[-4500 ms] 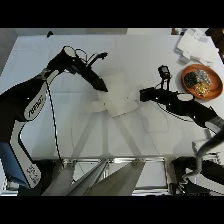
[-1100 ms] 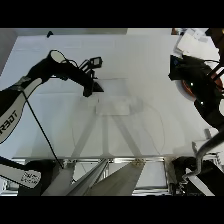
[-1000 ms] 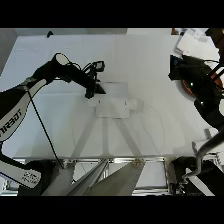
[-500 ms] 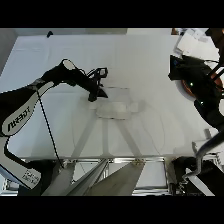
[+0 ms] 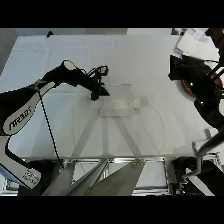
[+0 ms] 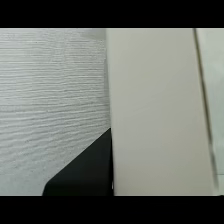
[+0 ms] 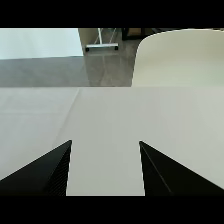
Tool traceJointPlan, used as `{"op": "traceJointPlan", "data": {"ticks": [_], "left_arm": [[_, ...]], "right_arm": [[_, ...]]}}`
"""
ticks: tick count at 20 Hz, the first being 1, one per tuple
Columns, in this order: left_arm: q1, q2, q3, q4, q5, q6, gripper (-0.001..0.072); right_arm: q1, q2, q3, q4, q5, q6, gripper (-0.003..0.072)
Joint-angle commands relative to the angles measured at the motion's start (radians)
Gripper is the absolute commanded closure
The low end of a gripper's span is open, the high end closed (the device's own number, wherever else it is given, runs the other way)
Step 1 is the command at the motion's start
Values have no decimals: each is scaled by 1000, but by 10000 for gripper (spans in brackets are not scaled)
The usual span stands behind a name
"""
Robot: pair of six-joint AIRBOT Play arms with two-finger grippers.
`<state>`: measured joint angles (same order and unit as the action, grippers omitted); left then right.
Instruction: Fold the box and place the chain.
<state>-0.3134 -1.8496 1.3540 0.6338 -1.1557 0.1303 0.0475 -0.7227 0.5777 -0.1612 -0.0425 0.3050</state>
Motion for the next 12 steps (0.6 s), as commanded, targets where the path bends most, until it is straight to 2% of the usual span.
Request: {"op": "traceJointPlan", "data": {"ticks": [1,12], "left_arm": [[1,0,0,-5,11,0,701],[2,0,0,63,-8,-6,700]], "right_arm": [[0,-1,1,0,0,0,231],[0,-1,1,0,1,0,231]]}}
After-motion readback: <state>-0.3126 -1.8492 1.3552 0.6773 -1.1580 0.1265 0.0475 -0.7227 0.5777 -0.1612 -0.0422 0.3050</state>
